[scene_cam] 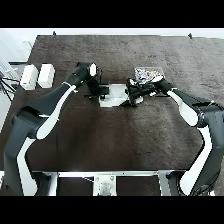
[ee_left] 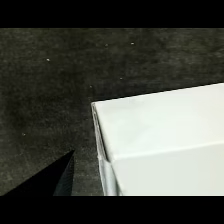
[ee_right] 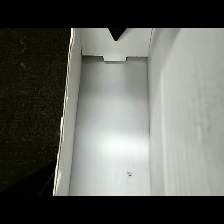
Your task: Fold the box and place the chain.
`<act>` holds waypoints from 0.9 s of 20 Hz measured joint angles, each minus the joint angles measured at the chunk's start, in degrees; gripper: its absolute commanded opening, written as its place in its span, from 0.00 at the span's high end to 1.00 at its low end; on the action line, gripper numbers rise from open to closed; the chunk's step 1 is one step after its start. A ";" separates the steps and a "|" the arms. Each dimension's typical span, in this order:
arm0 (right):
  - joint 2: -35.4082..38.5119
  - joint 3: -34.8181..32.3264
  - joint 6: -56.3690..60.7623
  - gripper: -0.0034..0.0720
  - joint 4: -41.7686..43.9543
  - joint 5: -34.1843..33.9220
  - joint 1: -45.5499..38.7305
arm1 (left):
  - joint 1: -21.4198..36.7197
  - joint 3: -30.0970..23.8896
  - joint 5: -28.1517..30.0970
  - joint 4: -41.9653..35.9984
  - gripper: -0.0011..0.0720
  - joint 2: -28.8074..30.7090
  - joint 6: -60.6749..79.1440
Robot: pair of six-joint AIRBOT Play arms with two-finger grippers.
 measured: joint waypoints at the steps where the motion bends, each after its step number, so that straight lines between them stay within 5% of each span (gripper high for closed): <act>1: 0.02 0.00 0.00 0.27 0.00 0.00 0.00 | 0.00 0.66 -0.39 0.20 0.49 -0.33 -0.13; 4: 0.00 0.00 0.00 0.27 -0.02 0.00 0.00 | 0.00 2.45 -1.51 0.63 0.49 -1.22 -0.31; 6: 0.02 0.00 0.02 0.27 0.00 0.00 0.00 | -0.28 3.28 -2.32 1.09 0.72 -1.66 -0.31; 7: 0.02 0.00 0.00 0.27 0.07 0.00 0.00 | -0.48 3.58 -2.34 1.27 0.75 -1.79 -0.26; 11: 0.00 0.00 0.07 0.27 0.09 -0.13 -0.02 | -1.03 4.74 -2.38 2.34 0.76 -2.40 0.61; 12: 0.00 0.00 0.04 0.27 0.02 -0.09 -0.04 | -1.27 4.94 -2.36 2.67 0.95 -2.56 0.76; 18: 0.02 0.00 0.13 0.27 0.04 0.11 -0.09 | -1.90 5.44 -2.60 3.43 0.95 -2.93 2.54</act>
